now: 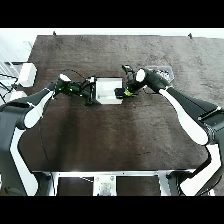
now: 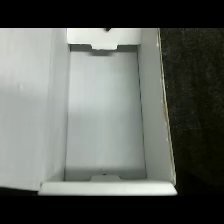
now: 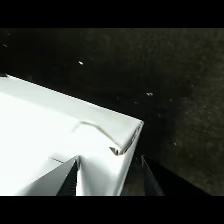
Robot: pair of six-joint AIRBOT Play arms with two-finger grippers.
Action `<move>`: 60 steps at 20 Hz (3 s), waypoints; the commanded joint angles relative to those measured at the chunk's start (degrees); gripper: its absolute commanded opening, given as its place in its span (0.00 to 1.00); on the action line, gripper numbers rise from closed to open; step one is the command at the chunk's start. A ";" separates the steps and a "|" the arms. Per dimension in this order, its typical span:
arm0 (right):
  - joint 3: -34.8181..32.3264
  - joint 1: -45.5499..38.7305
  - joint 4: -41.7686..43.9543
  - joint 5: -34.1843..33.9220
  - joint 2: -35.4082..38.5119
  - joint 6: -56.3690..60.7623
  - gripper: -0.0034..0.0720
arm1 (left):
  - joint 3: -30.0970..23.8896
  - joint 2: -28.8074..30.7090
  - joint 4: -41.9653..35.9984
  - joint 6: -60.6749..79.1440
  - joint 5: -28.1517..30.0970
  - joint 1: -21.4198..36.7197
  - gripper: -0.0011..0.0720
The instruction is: Fold the box and place the chain.
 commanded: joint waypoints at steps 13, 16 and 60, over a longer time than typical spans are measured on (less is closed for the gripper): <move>18.91 4.31 -18.32 17.88 -10.12 16.48 0.51 | 0.00 -0.02 0.00 -0.28 0.04 0.07 0.73; 18.99 4.98 -18.23 17.66 -10.16 18.93 0.40 | 0.00 -0.02 -0.02 -0.26 0.07 0.07 0.73; 18.69 -13.20 -24.15 7.78 3.54 3.08 0.52 | 0.00 -0.02 -0.02 -0.28 0.09 0.07 0.73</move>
